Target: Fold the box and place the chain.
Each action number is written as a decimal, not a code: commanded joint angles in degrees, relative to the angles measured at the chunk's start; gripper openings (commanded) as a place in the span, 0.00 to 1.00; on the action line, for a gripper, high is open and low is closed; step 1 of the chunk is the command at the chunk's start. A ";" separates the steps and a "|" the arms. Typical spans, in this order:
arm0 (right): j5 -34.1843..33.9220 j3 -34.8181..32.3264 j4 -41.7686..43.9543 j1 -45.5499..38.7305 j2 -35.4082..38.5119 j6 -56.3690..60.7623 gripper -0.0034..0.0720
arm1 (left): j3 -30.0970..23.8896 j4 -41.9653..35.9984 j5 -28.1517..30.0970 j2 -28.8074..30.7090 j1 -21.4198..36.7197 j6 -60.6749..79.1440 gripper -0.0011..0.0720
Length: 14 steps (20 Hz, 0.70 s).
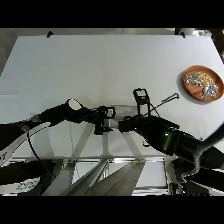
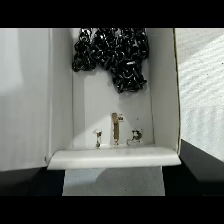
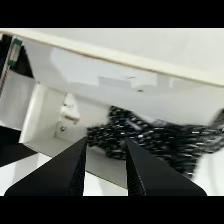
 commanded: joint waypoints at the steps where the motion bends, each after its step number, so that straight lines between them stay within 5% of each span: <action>1: 6.80 -0.04 -0.02 -2.27 6.40 -5.62 0.40 | 0.02 0.02 0.00 0.00 0.02 0.02 0.48; 7: 13.70 -0.07 -0.37 -18.86 20.06 -19.17 0.40 | 0.02 0.02 0.00 0.00 0.02 0.02 0.48; 10: 16.61 -0.24 0.63 -34.47 17.75 -30.32 0.63 | 0.02 0.02 0.00 0.00 0.02 0.02 0.48; 14: 9.97 -0.24 7.58 -49.77 5.29 -44.35 0.66 | 0.02 0.02 0.02 0.00 0.02 0.02 0.48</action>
